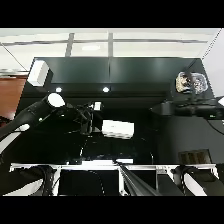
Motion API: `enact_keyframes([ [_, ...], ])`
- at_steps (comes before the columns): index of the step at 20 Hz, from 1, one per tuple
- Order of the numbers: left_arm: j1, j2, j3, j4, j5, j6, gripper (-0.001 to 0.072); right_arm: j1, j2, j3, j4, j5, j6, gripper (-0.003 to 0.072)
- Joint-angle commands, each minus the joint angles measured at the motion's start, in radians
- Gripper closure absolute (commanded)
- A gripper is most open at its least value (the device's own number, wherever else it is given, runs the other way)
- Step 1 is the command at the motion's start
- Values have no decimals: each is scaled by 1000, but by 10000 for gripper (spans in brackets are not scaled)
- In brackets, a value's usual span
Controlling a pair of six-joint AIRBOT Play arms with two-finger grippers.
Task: Fold the box and place the chain.
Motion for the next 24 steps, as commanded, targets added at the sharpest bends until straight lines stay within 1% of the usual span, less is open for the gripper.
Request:
enact_keyframes([
  [1, -32, 62, 27, -82, 6, -37, 0, -119, 50, 4, -65, 54, 37, 671],
  [3, -98, 36, 63, -123, 116, -115, 5, -118, 50, 4, -52, 35, 43, 671],
  [4, -129, 8, 86, -122, 143, -138, 5, -118, 50, 4, -51, 36, 43, 671],
  [5, -158, -31, 110, -122, 144, -147, 5, -118, 50, 4, -53, 37, 43, 671],
  [7, -204, -116, 160, -114, 106, -158, 5, -119, 50, 4, -53, 35, 43, 671],
  [9, -219, -176, 193, -115, 68, -163, 5, -118, 50, 4, -52, 31, 43, 671],
  [10, -218, -192, 196, -115, 73, -164, 5, -118, 50, 4, -53, 31, 42, 670],
  [14, -219, -222, 197, -115, 68, -165, 5, -118, 50, 4, -53, 26, 29, 671],
  [18, -226, -227, 198, -114, 60, -167, 5, -118, 50, 4, -53, 8, 21, 670],
  [20, -227, -228, 207, -113, 23, -168, 5, -118, 50, 4, -53, 1, 17, 671],
  [21, -229, -228, 215, -107, 8, -168, 5, -118, 50, 4, -53, -5, 16, 670],
  [24, -241, -229, 233, -38, 8, -172, 5, -118, 50, 4, -53, -19, 16, 670],
])
